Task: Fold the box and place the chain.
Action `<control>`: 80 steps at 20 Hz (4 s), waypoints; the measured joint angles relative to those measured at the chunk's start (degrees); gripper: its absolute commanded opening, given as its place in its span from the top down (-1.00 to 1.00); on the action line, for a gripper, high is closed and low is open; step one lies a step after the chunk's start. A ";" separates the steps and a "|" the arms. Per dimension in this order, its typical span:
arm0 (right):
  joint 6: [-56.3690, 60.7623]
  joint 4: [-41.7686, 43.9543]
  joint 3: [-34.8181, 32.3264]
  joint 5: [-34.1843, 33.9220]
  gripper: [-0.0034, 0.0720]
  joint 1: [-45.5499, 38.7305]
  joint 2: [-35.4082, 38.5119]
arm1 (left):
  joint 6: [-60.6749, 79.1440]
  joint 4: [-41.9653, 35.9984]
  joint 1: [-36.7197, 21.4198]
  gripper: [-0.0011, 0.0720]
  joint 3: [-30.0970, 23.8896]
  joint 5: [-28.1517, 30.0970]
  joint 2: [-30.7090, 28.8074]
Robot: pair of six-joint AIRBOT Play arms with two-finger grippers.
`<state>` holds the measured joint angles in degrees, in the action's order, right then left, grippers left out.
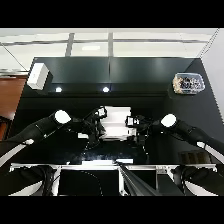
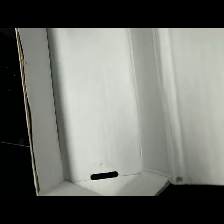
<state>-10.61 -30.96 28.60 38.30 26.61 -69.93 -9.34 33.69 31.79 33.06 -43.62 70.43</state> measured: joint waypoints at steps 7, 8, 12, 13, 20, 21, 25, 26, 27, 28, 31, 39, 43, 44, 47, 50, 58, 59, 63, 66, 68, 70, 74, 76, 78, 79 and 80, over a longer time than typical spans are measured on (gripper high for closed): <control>0.11 0.11 0.00 0.09 0.31 0.00 0.00 | -0.52 0.24 -0.15 0.89 0.02 -0.68 0.02; 0.13 0.13 0.00 0.00 0.31 0.00 0.00 | -0.70 0.87 -0.50 0.89 0.07 -1.01 -0.37; 0.11 0.11 0.00 -0.07 0.31 0.00 -0.02 | -7.87 7.10 -5.57 0.90 0.11 -6.60 -4.61; 0.11 0.11 0.00 -0.07 0.31 0.00 -0.02 | -11.82 9.51 -8.15 0.89 0.11 -8.44 -6.34; 0.09 0.07 0.00 -0.07 0.31 0.00 -0.02 | -43.23 19.56 -33.55 0.89 -0.55 -19.34 -13.68; 0.09 0.07 0.00 -0.09 0.31 0.00 -0.02 | -48.65 19.98 -36.57 0.89 -1.22 -20.24 -13.53; 0.04 0.07 0.00 -0.07 0.31 0.00 -0.02 | -62.66 18.03 -43.21 0.90 -5.64 -21.88 -9.51; 0.04 0.04 0.00 -0.07 0.31 0.00 -0.02 | -63.10 16.13 -43.39 0.90 -6.71 -22.14 -7.87; 0.04 0.04 0.00 -0.09 0.31 0.00 -0.02 | -63.08 14.25 -43.04 0.90 -7.45 -22.40 -6.36; 0.04 0.04 0.00 -0.07 0.31 0.00 -0.02 | -62.90 12.48 -41.92 0.90 -8.04 -21.84 -4.70; 0.02 0.04 0.00 -0.07 0.31 0.00 -0.02 | -61.72 7.69 -36.04 0.90 -8.87 -19.21 -0.48; 0.02 0.04 0.00 -0.07 0.31 0.00 -0.02 | -48.63 -3.91 -24.85 0.70 -4.98 -17.22 3.21; 0.02 0.04 0.00 -0.07 0.31 0.00 -0.02 | -45.97 -5.22 -23.98 -0.81 -1.70 -18.29 3.45; 0.02 0.04 0.00 -0.07 0.31 0.00 -0.02 | -45.64 -5.27 -23.91 -0.82 -0.96 -18.60 3.45; 0.02 0.04 0.00 -0.07 0.31 0.00 -0.02 | -45.16 -5.44 -23.74 -0.82 1.05 -20.68 3.50; 0.02 0.04 0.00 -0.07 0.31 0.00 -0.02 | -45.66 -4.94 -22.47 -0.81 2.49 -23.08 3.50; 0.02 0.04 0.00 -0.07 0.31 0.00 -0.02 | -58.93 6.60 -9.70 -0.74 7.98 -20.39 3.43; 0.04 0.04 0.00 -0.07 0.31 0.00 -0.02 | -61.64 9.16 -7.98 -0.74 9.05 -19.74 3.43; 0.04 0.04 0.00 -0.04 0.31 0.00 -0.02 | -72.74 19.02 -1.79 -0.74 13.25 -17.92 3.43; 0.04 0.04 0.00 -0.04 0.31 0.00 -0.02 | -79.58 23.58 0.61 -0.74 15.43 -17.05 3.43; 0.04 0.04 0.00 -0.04 0.31 0.00 0.00 | -82.97 25.16 1.38 -0.71 16.26 -17.07 3.43; 0.04 0.04 0.00 -0.07 0.31 0.00 -0.02 | -85.64 26.14 1.75 -0.41 16.65 -17.16 3.45; 0.04 0.04 0.00 -0.04 0.31 0.00 -0.02 | -89.92 27.10 2.84 -0.33 17.05 -17.03 3.45; 0.04 0.02 0.00 -0.04 0.31 0.00 -0.02 | -92.30 27.58 3.93 -0.33 17.11 -16.33 3.45; 0.04 0.02 0.00 -0.07 0.31 0.00 -0.02 | -95.36 28.81 5.38 -0.33 17.16 -15.69 3.45; 0.04 0.04 0.00 -0.04 0.31 0.00 -0.02 | -96.89 29.73 6.16 -0.33 17.16 -15.47 3.45; 0.04 0.02 0.00 -0.07 0.31 0.00 -0.02 | -98.44 30.75 7.04 -0.34 17.16 -15.02 3.43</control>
<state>-10.57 -30.94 28.60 38.24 26.61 -69.95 -107.79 64.45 38.83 50.22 -58.63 73.87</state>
